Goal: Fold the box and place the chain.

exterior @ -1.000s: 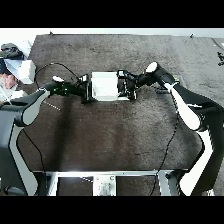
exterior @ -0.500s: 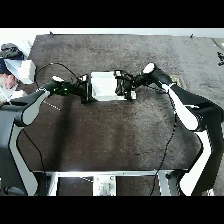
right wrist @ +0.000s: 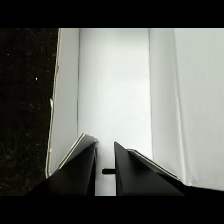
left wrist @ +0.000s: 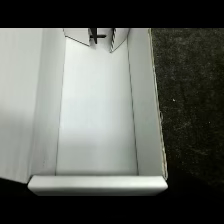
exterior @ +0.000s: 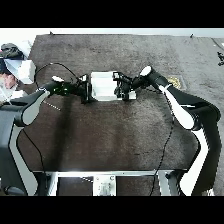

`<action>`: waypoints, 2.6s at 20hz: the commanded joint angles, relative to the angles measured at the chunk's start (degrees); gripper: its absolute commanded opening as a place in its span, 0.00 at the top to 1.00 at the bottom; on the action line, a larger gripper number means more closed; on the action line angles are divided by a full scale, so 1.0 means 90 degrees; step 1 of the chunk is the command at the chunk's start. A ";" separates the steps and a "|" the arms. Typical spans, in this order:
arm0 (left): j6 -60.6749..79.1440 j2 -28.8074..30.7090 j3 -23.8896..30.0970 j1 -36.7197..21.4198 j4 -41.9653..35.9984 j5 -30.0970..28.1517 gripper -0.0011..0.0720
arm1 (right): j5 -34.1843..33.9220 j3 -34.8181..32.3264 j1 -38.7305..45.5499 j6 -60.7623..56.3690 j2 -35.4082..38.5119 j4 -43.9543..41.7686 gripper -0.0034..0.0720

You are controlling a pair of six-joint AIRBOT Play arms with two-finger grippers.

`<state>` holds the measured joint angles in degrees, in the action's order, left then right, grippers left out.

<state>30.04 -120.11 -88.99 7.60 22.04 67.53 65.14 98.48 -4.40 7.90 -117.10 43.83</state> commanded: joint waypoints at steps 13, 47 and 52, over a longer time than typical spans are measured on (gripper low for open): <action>0.0000 -0.0002 -0.0005 0.0005 -0.0005 -0.0002 0.57 | -0.0100 0.0010 -0.0005 0.0010 -0.0019 -0.0228 0.34; 0.0000 -0.0002 -0.0005 0.0005 -0.0005 -0.0002 0.57 | 0.0952 -0.0005 0.2040 -0.7451 0.0114 0.0522 0.98; 0.0000 -0.0002 -0.0005 0.0005 -0.0005 -0.0002 0.57 | 0.0918 -0.0301 0.2023 -0.7249 -0.0114 -0.0063 0.98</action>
<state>30.02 -120.11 -88.99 7.64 21.98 67.51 73.28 97.34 13.89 -58.11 -117.01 47.13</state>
